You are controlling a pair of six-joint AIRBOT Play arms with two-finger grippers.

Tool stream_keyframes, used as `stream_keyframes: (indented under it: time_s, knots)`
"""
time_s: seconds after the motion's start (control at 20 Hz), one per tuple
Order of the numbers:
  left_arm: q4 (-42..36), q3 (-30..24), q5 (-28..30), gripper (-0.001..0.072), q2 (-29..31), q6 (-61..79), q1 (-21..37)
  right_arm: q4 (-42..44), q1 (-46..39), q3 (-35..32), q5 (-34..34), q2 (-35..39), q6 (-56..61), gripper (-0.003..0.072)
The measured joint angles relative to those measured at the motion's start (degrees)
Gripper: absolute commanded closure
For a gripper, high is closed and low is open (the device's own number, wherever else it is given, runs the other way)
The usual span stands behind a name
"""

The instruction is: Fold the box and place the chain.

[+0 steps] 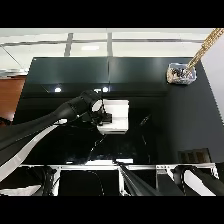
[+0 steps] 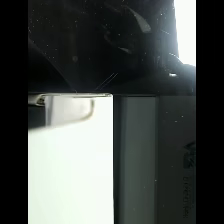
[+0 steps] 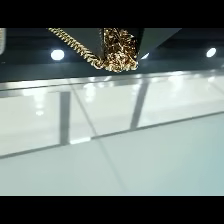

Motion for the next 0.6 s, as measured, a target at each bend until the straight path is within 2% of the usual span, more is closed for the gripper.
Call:
stream_keyframes:
  time_s: [0.35,0.5,0.6]
  knots:
    - [0.0,0.0,-0.02,0.068,0.0,0.0,0.0,4.04,7.15,-2.23,15.37,3.26,-3.3,0.0671]
    - [0.0,0.0,-0.04,0.068,0.0,0.02,0.0,4.37,14.05,-7.8,17.44,3.5,-3.58,0.0671]
    - [0.0,0.0,-0.09,0.0679,-0.02,0.02,0.0,4.48,19.43,-12.96,15.76,3.54,-3.67,0.0671]
